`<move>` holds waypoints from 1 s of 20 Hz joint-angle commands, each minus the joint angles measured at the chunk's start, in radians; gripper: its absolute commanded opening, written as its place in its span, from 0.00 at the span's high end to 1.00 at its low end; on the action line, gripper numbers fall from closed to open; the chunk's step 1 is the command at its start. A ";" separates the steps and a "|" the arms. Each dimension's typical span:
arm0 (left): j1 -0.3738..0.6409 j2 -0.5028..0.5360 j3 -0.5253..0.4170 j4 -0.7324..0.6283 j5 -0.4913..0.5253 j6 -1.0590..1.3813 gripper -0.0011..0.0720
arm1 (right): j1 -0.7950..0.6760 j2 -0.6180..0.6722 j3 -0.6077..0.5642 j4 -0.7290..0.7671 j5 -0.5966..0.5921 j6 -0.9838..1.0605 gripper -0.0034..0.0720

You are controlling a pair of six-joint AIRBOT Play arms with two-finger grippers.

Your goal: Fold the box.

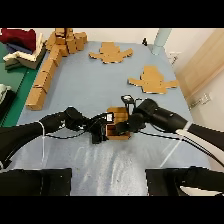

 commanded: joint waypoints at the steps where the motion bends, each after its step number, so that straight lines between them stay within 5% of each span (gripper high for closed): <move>1: 0.001 0.000 0.001 0.000 0.001 0.000 0.28 | 0.064 -0.083 0.043 -0.095 -0.071 0.179 0.33; 6: 0.001 0.000 0.001 0.000 0.000 0.000 0.28 | 0.063 -0.125 0.045 -0.163 -0.089 0.241 0.36; 10: 0.001 0.000 0.001 0.000 0.000 0.000 0.28 | 0.063 -0.125 0.045 -0.191 -0.100 0.254 0.59; 13: 0.001 0.000 0.001 0.000 0.000 0.000 0.28 | 0.063 -0.125 0.045 -0.187 -0.105 0.253 0.92; 14: 0.001 0.000 0.001 0.000 0.000 0.000 0.28 | 0.063 -0.125 0.045 -0.187 -0.105 0.253 0.95; 17: 0.001 0.000 0.001 0.000 0.000 0.000 0.28 | 0.063 -0.125 0.045 -0.187 -0.103 0.249 0.90; 18: 0.001 0.000 0.001 0.000 0.000 0.000 0.28 | 0.063 -0.125 0.046 -0.184 -0.103 0.249 0.60; 19: 0.001 0.000 0.001 0.000 0.000 0.000 0.28 | 0.063 -0.122 0.046 -0.180 -0.103 0.246 0.44; 20: 0.001 0.000 0.001 0.000 0.000 0.000 0.28 | 0.063 -0.116 0.046 -0.176 -0.104 0.241 0.44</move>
